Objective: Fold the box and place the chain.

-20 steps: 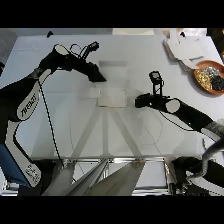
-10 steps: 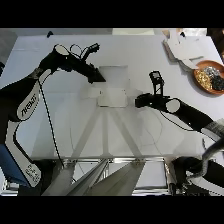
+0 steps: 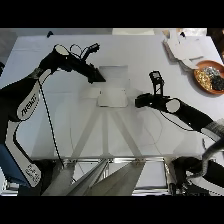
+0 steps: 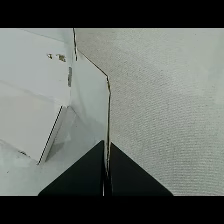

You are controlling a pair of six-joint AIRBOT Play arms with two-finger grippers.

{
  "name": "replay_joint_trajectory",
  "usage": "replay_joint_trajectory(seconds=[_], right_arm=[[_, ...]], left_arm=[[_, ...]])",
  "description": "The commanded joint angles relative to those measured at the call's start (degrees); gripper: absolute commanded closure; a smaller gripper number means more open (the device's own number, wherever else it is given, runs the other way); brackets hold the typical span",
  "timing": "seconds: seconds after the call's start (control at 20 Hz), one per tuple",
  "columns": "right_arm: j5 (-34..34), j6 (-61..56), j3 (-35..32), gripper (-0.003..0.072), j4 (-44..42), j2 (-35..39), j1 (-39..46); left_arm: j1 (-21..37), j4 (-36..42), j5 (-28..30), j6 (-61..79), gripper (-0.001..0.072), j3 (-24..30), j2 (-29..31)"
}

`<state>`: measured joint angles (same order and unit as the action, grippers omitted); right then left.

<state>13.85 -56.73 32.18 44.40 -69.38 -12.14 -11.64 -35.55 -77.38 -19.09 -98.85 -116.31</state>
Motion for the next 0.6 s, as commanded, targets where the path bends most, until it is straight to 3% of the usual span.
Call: replay_joint_trajectory(seconds=[0.0,0.35,0.4,0.5,0.55], right_arm=[[0.1,0.0,0.0,0.0675,0.0,0.0,0.0],[-0.7,0.0,0.0,0.0672,0.1,0.0,0.0],[-1.3,0.0,0.0,0.0608,0.2,0.0,0.0],[-1.3,0.0,0.0,0.0228,0.2,0.0,0.0],[-1.1,0.0,0.1,0.0206,0.2,0.5,0.0]], left_arm=[[0.0,0.0,0.0,0.0,0.0697,0.0,0.0],[0.0,0.0,0.0,-0.3,0.0698,0.0,0.0],[0.0,0.0,0.0,-0.4,0.0702,0.0,0.0],[0.0,0.0,0.0,-0.4,0.0703,0.0,0.0],[0.0,-0.1,0.0,-0.3,0.0703,0.0,0.1]])
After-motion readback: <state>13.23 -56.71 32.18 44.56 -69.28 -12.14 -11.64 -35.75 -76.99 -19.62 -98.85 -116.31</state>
